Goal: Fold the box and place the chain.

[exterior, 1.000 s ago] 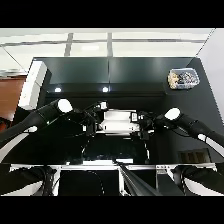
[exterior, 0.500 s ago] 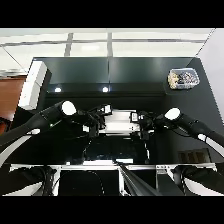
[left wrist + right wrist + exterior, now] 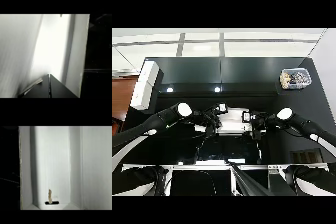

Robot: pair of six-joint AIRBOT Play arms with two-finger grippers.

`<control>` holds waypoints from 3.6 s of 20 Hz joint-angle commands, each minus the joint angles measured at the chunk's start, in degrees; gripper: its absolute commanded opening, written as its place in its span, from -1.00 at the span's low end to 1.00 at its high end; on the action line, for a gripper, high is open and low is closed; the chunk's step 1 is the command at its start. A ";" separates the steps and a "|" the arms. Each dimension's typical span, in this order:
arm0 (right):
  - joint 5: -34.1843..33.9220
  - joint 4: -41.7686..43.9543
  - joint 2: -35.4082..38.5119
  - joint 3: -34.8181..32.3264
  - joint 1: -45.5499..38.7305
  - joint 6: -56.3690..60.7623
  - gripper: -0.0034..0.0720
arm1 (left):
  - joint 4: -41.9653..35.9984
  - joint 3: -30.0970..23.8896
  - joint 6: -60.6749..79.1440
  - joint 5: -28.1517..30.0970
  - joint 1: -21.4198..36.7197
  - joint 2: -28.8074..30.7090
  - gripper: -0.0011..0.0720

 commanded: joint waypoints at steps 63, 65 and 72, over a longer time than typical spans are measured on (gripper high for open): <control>0.09 -0.02 -0.02 0.00 0.04 -0.04 -0.39 | -7.02 2.60 -62.34 -19.45 12.96 -1.86 0.38; 0.11 -0.02 -0.02 0.00 0.04 -0.04 -0.39 | -3.50 4.07 -66.75 -18.29 11.08 -1.86 0.38; 0.09 -0.02 -0.02 0.00 0.04 -0.02 -0.39 | 8.50 8.46 -78.99 -17.66 4.98 -1.86 0.38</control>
